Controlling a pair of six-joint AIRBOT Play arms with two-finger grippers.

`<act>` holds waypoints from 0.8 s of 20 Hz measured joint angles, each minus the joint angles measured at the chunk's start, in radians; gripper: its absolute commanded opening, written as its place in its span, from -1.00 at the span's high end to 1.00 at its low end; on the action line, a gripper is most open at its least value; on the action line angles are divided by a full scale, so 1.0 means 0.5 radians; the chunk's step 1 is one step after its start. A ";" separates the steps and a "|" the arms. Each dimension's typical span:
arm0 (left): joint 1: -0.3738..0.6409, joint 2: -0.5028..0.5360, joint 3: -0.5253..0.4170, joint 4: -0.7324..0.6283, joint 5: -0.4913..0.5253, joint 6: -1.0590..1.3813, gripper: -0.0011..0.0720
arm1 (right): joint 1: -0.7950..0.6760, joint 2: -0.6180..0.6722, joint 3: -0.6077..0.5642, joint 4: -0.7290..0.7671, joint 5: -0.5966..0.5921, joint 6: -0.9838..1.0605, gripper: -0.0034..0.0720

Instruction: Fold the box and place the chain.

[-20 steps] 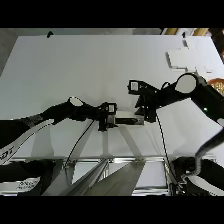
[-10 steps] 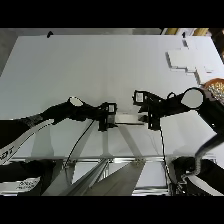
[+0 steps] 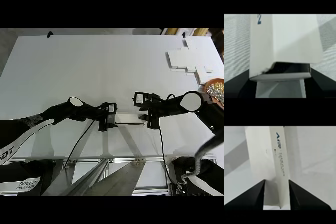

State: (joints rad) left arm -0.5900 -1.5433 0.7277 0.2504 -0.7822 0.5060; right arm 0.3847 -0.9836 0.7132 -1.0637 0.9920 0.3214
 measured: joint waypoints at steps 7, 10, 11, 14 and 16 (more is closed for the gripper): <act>0.000 0.000 0.000 -0.004 0.006 0.003 0.60 | 0.001 0.000 -0.106 0.003 -0.095 -0.027 0.33; 0.001 0.000 0.000 -0.005 0.007 0.002 0.60 | 0.001 0.000 -0.129 0.002 -0.140 -0.031 0.33; 0.001 0.000 0.001 -0.004 0.007 0.002 0.60 | 0.001 0.000 -0.134 0.002 -0.151 -0.032 0.33; 0.001 0.000 0.001 -0.004 0.007 0.002 0.60 | 0.001 0.000 -0.141 0.012 -0.166 -0.032 0.32; 0.001 0.000 0.001 -0.003 0.006 0.004 0.60 | 0.001 0.001 -0.155 0.043 -0.172 -0.033 0.32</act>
State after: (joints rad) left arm -0.5896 -1.5433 0.7280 0.2489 -0.7792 0.5079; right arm 0.3851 -0.9833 0.6357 -1.0424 0.9062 0.3050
